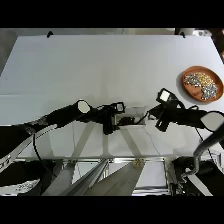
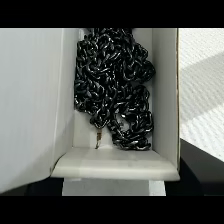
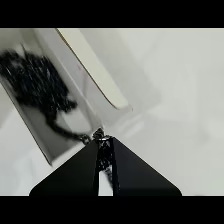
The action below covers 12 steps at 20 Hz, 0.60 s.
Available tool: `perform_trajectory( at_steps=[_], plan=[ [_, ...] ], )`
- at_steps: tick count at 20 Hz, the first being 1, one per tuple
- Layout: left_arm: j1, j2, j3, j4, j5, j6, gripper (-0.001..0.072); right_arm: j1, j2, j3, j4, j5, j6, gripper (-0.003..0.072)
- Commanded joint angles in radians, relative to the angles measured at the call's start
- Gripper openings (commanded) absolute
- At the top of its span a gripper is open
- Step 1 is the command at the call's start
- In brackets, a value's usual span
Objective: Fold the box and place the chain.
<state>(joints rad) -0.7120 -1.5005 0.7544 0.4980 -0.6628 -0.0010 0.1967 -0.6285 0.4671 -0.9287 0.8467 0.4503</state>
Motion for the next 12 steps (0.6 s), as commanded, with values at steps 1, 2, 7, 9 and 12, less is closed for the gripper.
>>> perform_trajectory(
  at_steps=[1, 2, 7, 9, 12],
  plan=[
    [0.000, 0.000, 0.000, 0.000, 0.000, 0.000, 0.0438, 0.000, 0.202, 0.003, 0.170, 0.028, 0.012, 0.0018],
    [0.000, 0.000, 0.000, 0.000, 0.000, 0.000, 0.0438, 0.000, 0.234, 0.003, 0.216, 0.028, 0.012, 0.0018],
    [0.000, 0.000, 0.000, 0.000, 0.000, 0.000, 0.0438, 0.000, 0.256, 0.003, 0.438, 0.033, -0.042, 0.0018],
    [0.000, 0.000, 0.000, 0.000, 0.000, 0.001, 0.0438, 0.000, 0.256, 0.003, 0.499, 0.061, -0.070, 0.0018],
    [0.000, 0.000, 0.000, 0.000, 0.000, 0.000, 0.0438, 0.000, 0.256, 0.003, 0.648, 0.071, -0.164, 0.0018]
  ],
)
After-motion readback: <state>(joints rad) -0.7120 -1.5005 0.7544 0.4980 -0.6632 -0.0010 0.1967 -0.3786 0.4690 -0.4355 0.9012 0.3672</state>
